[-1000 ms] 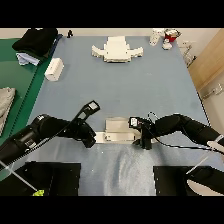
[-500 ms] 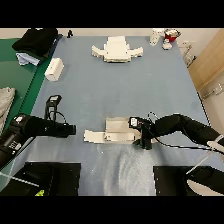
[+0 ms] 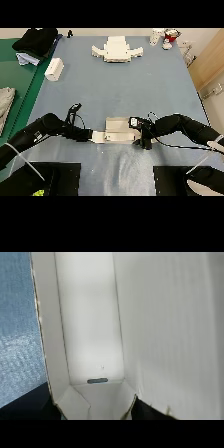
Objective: Fold the box.
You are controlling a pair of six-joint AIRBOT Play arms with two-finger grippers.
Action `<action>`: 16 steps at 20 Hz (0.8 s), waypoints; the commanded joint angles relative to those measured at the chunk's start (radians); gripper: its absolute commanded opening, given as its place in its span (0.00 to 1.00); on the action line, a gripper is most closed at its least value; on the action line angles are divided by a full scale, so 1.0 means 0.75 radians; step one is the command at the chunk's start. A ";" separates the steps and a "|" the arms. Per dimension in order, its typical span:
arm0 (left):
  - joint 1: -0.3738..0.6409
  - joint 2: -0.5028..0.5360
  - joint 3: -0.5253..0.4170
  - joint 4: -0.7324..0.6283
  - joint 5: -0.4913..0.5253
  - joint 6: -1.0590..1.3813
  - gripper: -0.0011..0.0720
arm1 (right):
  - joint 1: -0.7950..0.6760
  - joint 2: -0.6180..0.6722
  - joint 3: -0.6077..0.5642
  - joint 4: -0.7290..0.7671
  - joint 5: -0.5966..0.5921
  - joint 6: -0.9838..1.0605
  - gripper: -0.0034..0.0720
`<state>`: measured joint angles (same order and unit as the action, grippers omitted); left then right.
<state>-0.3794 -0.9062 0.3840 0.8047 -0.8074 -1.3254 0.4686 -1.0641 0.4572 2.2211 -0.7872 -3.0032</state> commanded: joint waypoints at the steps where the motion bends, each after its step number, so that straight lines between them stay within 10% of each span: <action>1: -0.058 -0.071 0.041 -0.150 0.027 0.131 0.03 | 0.001 -0.001 0.001 0.001 0.000 0.001 0.68; 11: -0.057 -0.009 0.116 -0.206 -0.079 0.130 0.04 | 0.001 -0.001 0.001 0.001 0.000 0.000 0.68; 12: -0.057 -0.009 0.121 -0.206 -0.081 0.130 0.18 | 0.001 -0.001 0.001 0.001 0.000 0.001 0.68; 13: -0.057 -0.009 0.127 -0.207 -0.091 0.128 0.54 | 0.001 -0.001 0.001 0.001 0.000 0.001 0.68; 16: -0.057 -0.009 0.134 -0.206 -0.106 0.127 0.59 | 0.001 -0.001 0.001 0.001 0.000 0.001 0.68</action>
<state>-0.4221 -0.9138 0.4774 0.6540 -0.8761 -1.2308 0.4686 -1.0645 0.4572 2.2211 -0.7872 -3.0032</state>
